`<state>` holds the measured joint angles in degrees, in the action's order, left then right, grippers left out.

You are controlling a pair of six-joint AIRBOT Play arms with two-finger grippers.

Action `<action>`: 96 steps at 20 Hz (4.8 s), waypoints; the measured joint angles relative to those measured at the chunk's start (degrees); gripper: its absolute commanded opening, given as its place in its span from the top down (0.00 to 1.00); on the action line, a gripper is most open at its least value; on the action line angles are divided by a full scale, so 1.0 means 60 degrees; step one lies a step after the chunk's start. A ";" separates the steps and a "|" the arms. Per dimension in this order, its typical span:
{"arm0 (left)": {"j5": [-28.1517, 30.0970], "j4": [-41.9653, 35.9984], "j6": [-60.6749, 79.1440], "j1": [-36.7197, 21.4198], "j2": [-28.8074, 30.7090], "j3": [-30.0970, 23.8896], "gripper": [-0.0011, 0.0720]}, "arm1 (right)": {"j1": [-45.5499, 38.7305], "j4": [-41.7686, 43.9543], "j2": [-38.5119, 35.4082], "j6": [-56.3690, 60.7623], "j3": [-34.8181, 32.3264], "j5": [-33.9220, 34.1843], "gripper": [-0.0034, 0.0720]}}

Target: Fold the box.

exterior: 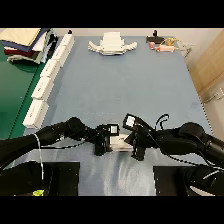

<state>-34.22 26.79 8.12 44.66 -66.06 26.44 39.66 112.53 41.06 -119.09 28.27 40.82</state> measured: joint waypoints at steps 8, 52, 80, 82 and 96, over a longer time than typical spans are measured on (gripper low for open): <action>0.0007 0.0000 0.0000 0.0000 0.0000 0.0000 0.42 | 0.0007 0.1330 -0.0852 0.1486 -0.1818 -0.2211 0.95; 0.0040 0.0444 -0.2626 -0.1610 0.0433 0.0612 0.42 | -0.1734 -0.2874 -0.2200 0.4983 -0.1443 -0.2579 0.95; 0.0736 0.6455 -1.1715 -0.8116 -0.6171 0.9358 0.42 | -0.2696 -0.4197 -0.0517 0.5865 -0.0922 -0.2295 0.95; 0.0838 0.6495 -1.1726 -0.8138 -0.6280 0.9417 0.42 | -0.2696 -0.4211 -0.0495 0.5865 -0.0922 -0.2299 0.95; 0.0958 0.6455 -1.1759 -0.8145 -0.6448 0.9464 0.03 | -0.2696 -0.4222 -0.0474 0.5869 -0.0922 -0.2306 0.95</action>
<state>-28.47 65.52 -62.43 -4.21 -104.75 83.22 23.49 87.20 38.22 -83.88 22.74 26.98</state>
